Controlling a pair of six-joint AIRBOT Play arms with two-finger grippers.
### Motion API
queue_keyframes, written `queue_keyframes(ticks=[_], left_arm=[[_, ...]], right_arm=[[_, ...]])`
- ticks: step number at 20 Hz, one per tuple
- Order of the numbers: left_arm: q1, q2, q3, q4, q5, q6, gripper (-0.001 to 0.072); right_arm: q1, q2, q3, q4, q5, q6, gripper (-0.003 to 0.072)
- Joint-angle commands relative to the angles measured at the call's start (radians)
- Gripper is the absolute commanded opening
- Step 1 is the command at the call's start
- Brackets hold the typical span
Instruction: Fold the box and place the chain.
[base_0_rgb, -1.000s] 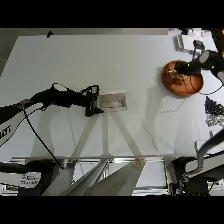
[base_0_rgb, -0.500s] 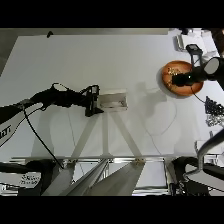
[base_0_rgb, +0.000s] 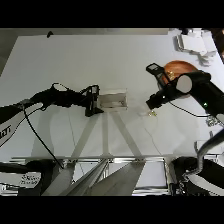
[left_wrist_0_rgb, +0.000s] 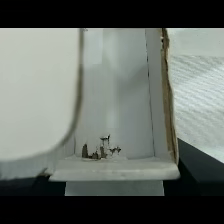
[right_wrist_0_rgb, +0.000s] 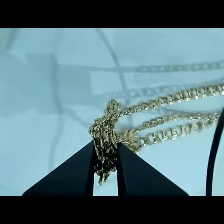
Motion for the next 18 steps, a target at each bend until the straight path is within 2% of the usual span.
queue_keyframes(ticks=[1, 4, 9, 15, 18], left_arm=[[0.001, 0.0, 0.001, 0.0, 0.0, 0.0, 0.0159], [0.001, 0.0, 0.001, 0.0, 0.0, 0.0, 0.0159], [0.001, 0.0, 0.001, 0.0, 0.0, 0.0, 0.0159], [0.001, 0.0, 0.001, 0.0, 0.0, 0.0, 0.0159], [0.001, 0.0, 0.001, 0.0, 0.0, 0.0, 0.0159]], right_arm=[[0.116, -0.027, -0.003, 0.089, -0.073, 0.0, 0.0007], [0.155, -0.045, -0.003, 0.201, -0.181, -0.005, 0.0007], [0.171, -0.048, -0.002, 0.29, -0.4, -0.01, 0.0007], [0.171, -0.05, 0.002, 0.455, -0.488, -0.256, 0.0005], [0.171, -0.071, 0.029, 0.626, -0.442, -0.439, 0.0005]])
